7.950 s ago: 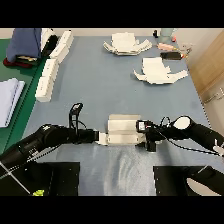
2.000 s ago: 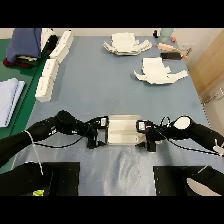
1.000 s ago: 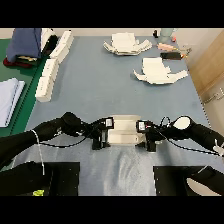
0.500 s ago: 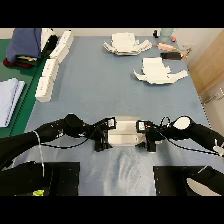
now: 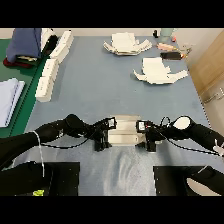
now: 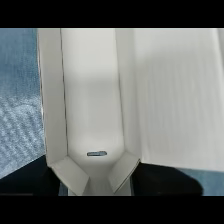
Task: Fold the box.
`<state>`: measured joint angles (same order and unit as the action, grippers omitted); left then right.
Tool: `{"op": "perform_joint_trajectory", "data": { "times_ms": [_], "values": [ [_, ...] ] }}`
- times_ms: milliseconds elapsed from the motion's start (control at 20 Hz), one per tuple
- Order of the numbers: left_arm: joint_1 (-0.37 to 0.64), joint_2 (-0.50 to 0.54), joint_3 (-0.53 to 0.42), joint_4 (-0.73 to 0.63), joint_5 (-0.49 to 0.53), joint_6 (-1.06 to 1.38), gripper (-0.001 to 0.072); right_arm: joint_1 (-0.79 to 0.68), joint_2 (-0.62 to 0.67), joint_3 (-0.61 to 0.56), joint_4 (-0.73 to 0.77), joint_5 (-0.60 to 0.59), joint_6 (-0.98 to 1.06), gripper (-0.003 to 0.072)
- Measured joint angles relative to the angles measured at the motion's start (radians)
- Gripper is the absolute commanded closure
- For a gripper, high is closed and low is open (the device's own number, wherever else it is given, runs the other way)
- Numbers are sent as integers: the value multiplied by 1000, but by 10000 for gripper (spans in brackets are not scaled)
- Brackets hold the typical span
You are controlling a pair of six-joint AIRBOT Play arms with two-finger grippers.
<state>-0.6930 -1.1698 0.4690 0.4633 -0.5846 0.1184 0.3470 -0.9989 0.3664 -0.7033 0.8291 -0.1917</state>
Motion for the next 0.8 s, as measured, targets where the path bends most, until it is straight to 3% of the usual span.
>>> {"op": "perform_joint_trajectory", "data": {
  "times_ms": [800],
  "values": [
    [0,0,0,6,-1,-4,218,0,0,0,0,0,0,104]
  ]
}}
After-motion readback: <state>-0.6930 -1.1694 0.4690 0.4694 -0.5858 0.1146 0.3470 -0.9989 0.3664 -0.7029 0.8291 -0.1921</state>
